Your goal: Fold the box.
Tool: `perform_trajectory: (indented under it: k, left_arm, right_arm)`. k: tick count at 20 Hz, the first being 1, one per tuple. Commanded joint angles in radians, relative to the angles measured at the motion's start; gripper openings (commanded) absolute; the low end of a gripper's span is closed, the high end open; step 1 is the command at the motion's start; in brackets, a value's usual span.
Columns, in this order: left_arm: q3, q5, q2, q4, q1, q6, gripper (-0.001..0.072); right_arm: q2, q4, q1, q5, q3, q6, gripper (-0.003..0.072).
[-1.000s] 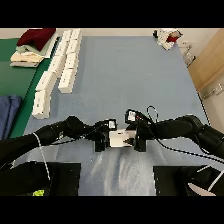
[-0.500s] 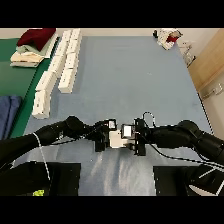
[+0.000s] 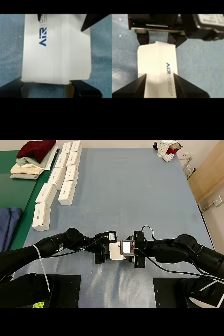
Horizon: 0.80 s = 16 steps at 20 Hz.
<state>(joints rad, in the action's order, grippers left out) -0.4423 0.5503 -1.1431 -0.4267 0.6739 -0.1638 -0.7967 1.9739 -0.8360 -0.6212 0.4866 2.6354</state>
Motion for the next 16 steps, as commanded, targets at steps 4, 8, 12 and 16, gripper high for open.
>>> perform_trajectory:
  k: [4, 8, 12, 16]
  left_arm:
    - [0.0, 0.0, -0.001, 0.0, 0.0, 0.0, 0.047]
    - [0.0, 0.0, -0.001, 0.0, 0.0, 0.0, 0.047]
    - [0.0, 0.0, -0.001, 0.0, 0.0, 0.0, 0.047]
    - [0.0, 0.0, -0.001, 0.0, 0.0, 0.0, 0.047]
  right_arm:
    - [-0.04, -0.042, -0.039, 0.029, 0.002, 0.055, 0.0516]
    - [-0.045, -0.116, -0.089, 0.056, 0.002, -0.028, 0.0508]
    - [-0.045, -0.153, -0.093, 0.056, 0.002, -0.062, 0.041]
    - [-0.046, -0.161, -0.093, 0.062, 0.002, -0.062, 0.0406]
